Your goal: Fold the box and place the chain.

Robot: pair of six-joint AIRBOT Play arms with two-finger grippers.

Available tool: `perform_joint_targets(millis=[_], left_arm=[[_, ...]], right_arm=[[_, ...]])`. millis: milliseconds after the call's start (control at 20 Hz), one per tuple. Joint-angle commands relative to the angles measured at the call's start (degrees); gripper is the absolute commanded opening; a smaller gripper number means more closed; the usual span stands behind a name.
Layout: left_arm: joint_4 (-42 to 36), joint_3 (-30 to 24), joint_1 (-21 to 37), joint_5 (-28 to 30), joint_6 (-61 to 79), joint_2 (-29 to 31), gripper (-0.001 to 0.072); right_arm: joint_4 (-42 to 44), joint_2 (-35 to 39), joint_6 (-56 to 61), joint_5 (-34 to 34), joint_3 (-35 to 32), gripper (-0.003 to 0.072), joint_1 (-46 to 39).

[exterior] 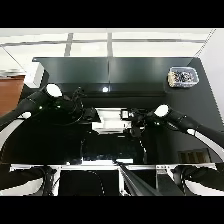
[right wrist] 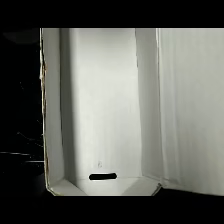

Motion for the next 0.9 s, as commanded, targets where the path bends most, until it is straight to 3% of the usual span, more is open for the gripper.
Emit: perform_joint_targets(millis=[0, 550, 700, 850], left_arm=[[2.6, 1.6, -1.5, 0.9, -3.7, 0.1, 0.0552], [5.8, 2.9, -5.9, 2.4, -8.5, 0.1, 0.0550], [6.5, 2.9, -6.2, 2.8, -9.7, 0.1, 0.0502], [13.2, 2.9, -7.9, 3.9, -14.4, 0.1, 0.0502]], right_arm=[[0.0, 0.0, 0.0, 0.0, 0.0, 0.0428, 0.0], [0.0, 0.0, 0.0, 0.0, 0.0, 0.0428, 0.0], [0.0, 0.0, 0.0, 0.0, 0.0, 0.0428, 0.0], [0.0, 0.0, 0.0, 0.0, 0.0, 0.0428, 0.0]])
